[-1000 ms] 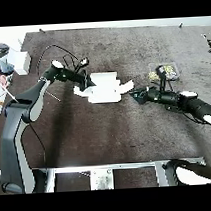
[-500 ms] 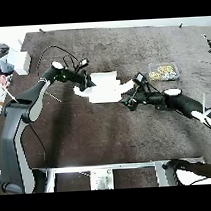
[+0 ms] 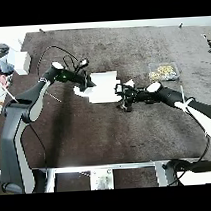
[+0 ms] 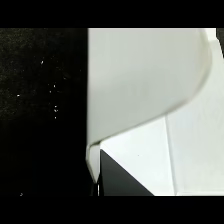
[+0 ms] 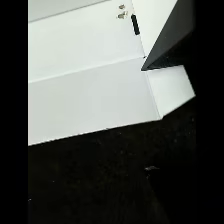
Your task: Fold the box and place the chain.
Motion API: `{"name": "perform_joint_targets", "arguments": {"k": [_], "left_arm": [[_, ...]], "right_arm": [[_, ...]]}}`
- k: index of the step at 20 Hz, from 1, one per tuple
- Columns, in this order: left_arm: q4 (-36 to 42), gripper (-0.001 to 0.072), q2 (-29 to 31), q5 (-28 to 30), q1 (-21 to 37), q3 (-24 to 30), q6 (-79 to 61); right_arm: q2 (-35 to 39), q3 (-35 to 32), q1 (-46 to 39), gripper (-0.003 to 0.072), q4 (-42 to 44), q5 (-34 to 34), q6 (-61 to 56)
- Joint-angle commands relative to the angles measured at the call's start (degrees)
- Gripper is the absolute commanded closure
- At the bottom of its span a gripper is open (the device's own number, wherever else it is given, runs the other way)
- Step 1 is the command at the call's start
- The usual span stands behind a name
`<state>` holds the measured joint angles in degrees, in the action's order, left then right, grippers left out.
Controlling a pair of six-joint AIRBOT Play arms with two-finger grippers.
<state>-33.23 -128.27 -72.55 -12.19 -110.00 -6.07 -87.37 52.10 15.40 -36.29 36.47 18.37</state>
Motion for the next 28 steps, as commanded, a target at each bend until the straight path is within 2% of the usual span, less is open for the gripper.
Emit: {"name": "perform_joint_targets", "arguments": {"k": [1,4,10,16,19,22,23,28], "left_arm": [[1.51,0.0697,-0.02,-1.11,-0.02,0.0,0.0],[1.46,0.0697,-0.02,-1.38,-0.02,0.0,-0.02],[1.36,0.0697,-0.02,-1.46,-0.02,0.0,-0.07],[1.27,0.0697,-0.02,-1.49,-0.02,0.0,-0.44],[1.27,0.0697,-0.02,-1.46,-0.02,0.0,-0.44],[1.27,0.0697,-0.02,-1.42,-0.02,0.0,-0.44],[1.27,0.0697,-0.02,-1.44,-0.02,0.0,-0.44],[1.27,0.0697,-0.02,-1.42,-0.02,0.0,-0.44]], "right_arm": [[-2.19,1.44,0.79,0.0012,-2.93,-3.23,0.04],[-2.16,1.6,0.76,0.0029,-2.1,-5.88,0.07],[-2.16,5.57,0.26,0.003,-1.86,-5.95,-3.87],[-2.16,9.7,-3.19,0.0028,-1.86,0.74,-4.85],[-2.47,12.13,-3.23,0.0028,-1.88,0.66,-4.42],[-6.25,15.58,-4.9,0.0025,-1.81,4.48,-4.5],[-7.43,17.11,-5.62,-0.0017,-1.51,6.23,-4.46],[-8.94,20.48,-7.3,-0.0032,1.64,10.34,-0.15]]}}
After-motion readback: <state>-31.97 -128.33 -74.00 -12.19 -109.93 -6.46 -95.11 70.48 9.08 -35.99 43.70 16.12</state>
